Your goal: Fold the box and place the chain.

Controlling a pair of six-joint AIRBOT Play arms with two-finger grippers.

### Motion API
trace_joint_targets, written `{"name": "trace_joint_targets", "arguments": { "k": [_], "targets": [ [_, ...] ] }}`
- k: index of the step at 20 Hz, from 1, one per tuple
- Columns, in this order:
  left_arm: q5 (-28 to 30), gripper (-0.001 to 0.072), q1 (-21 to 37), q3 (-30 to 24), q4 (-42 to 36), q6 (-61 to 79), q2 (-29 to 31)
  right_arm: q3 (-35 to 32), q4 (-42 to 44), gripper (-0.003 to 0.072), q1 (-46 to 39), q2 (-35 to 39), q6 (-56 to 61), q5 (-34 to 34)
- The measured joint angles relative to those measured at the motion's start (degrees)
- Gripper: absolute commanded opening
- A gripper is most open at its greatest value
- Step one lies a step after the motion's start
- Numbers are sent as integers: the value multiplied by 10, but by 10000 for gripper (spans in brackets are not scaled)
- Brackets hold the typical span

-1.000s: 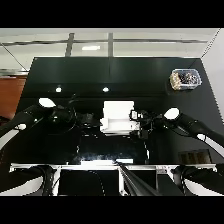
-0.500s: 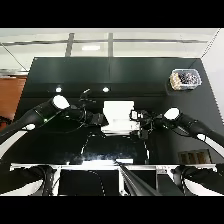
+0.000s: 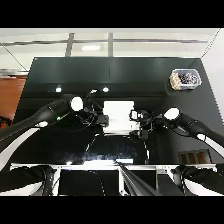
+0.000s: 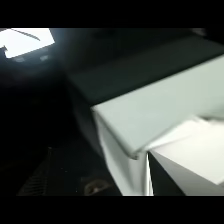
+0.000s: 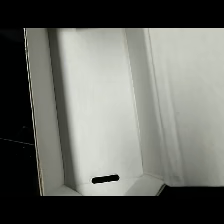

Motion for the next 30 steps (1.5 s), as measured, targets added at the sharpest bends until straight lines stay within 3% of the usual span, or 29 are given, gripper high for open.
{"name": "trace_joint_targets", "arguments": {
  "k": [2, 8, 13, 16, 24, 27, 28, 30],
  "targets": [
    [-26, 668, -19, 27, 43, -47, -11, 0, 0, 468, 0, 0, 0, 0],
    [-86, 491, -81, 88, 145, -191, -44, 0, 0, 468, 0, 0, 0, 0],
    [-100, 484, -110, 102, 167, -260, -61, 0, 0, 468, 0, 0, 0, 0],
    [-95, 356, -115, 105, 173, -279, -68, 0, 0, 468, 0, 0, 0, 0],
    [-103, 349, -123, 118, 192, -298, -84, 0, 0, 468, 0, 0, 0, 0],
    [-102, 209, -124, 122, 196, -302, -87, 0, 0, 468, 0, 0, 0, 0],
    [-101, 32, -124, 123, 197, -304, -89, 0, 0, 468, 0, 0, 0, 0],
    [-103, 30, -124, 127, 200, -310, -92, 0, 1, 468, 0, 0, 2, 0]
  ]
}}
